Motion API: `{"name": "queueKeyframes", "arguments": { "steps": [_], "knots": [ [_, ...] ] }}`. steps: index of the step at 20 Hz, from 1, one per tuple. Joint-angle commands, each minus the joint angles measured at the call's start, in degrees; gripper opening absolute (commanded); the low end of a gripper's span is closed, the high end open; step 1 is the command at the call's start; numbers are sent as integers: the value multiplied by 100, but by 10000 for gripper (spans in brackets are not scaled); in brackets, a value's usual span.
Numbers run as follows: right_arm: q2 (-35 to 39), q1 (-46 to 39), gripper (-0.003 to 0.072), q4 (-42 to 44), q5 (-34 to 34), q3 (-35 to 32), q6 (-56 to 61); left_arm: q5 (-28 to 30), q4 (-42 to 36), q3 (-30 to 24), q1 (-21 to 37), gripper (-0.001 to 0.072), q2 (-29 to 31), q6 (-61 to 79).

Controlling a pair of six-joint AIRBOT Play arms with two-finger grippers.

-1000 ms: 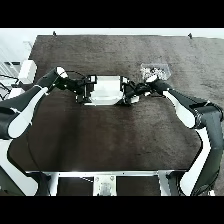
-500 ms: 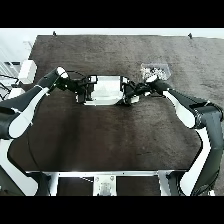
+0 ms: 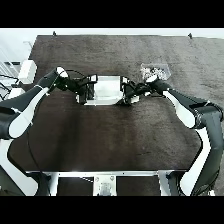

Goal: Fold the box and place the chain.

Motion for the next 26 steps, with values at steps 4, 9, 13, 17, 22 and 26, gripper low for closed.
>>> {"name": "queueKeyframes", "arguments": {
  "steps": [4,9,13,17,22,26],
  "knots": [
    [0,2,635,2,2,-2,0,46,-452,4,-4,176,-116,74],
    [0,2,635,2,2,-2,0,216,-560,4,-243,178,-280,310],
    [0,2,635,2,2,-2,0,435,-680,7,-251,370,-280,308],
    [0,2,635,2,2,-2,0,433,-680,7,-251,371,-280,308],
    [0,2,635,2,2,-2,0,433,-680,7,-249,671,-280,247],
    [0,2,635,2,2,-2,0,415,-667,7,-245,593,-273,240]
  ]
}}
